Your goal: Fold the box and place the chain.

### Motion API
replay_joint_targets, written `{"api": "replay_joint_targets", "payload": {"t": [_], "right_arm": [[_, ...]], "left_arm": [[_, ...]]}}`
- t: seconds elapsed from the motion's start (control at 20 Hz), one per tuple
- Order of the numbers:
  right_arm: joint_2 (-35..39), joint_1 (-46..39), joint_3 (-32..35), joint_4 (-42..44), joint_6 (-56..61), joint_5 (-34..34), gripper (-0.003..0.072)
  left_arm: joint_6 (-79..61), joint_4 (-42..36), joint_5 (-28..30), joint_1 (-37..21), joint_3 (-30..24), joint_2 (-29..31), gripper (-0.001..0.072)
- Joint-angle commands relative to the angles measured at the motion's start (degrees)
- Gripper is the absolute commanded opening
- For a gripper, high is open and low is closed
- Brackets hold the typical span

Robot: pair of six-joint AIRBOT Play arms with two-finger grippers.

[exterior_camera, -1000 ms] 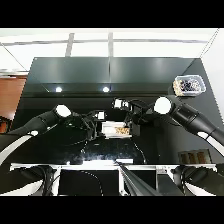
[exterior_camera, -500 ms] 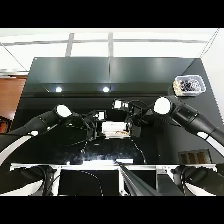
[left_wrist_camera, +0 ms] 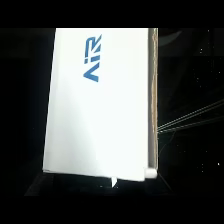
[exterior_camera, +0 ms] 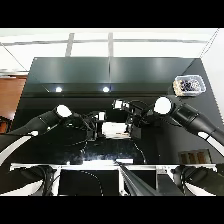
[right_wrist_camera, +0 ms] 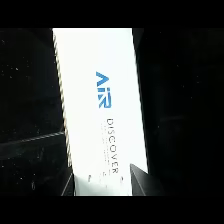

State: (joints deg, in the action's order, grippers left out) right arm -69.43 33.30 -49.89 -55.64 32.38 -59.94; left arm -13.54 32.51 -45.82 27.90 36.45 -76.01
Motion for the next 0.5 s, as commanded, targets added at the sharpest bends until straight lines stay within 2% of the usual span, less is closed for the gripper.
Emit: {"api": "replay_joint_targets", "payload": {"t": [0.0,0.45], "right_arm": [[0.0,0.0,0.0,-0.2,0.3,-0.5,0.0387],[0.0,0.0,0.0,-1.6,0.3,-2.3,0.0386]], "left_arm": [[0.0,0.0,0.2,0.0,0.0,0.0,0.0463],[0.0,0.0,0.2,0.0,0.0,0.0,0.0463]]}}
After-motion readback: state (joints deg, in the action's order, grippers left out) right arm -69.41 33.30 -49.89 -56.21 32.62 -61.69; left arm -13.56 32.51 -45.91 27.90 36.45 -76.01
